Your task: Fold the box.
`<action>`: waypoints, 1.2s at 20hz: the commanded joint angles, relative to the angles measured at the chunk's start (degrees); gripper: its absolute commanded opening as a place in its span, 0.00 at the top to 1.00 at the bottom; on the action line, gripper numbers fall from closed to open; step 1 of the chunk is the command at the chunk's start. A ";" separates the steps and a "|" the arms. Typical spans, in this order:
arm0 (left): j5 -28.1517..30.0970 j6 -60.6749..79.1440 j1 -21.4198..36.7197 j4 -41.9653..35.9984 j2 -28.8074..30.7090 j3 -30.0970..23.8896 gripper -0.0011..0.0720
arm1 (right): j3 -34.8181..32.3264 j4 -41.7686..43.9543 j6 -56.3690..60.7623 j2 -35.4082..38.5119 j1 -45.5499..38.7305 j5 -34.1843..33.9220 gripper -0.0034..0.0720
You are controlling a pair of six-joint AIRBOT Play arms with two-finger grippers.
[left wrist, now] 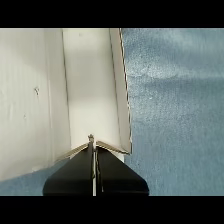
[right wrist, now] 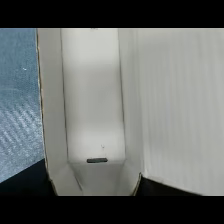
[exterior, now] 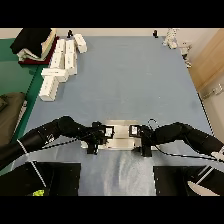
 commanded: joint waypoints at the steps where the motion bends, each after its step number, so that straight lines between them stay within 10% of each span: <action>1: 0.15 1.60 -0.11 -3.30 -1.79 0.00 0.92 | -0.02 0.02 0.02 0.04 0.04 0.02 0.29; 4: 0.22 0.94 -0.11 -3.34 -2.03 0.02 0.34 | -0.02 0.02 0.02 0.04 0.04 0.00 0.29; 8: 0.09 0.50 -0.11 -3.32 -2.03 0.02 0.34 | -0.02 0.02 0.02 0.04 0.02 0.00 0.29; 9: 0.07 0.09 -0.09 -3.23 -1.92 0.02 0.37 | -0.02 0.02 0.02 0.04 0.04 0.00 0.29; 12: -0.31 -7.78 -0.04 2.25 -0.79 0.50 0.96 | -0.02 0.02 0.02 0.04 0.02 0.00 0.29; 24: -23.10 -105.09 4.26 52.09 19.74 4.92 0.96 | -0.02 0.02 0.02 0.04 0.04 0.02 0.29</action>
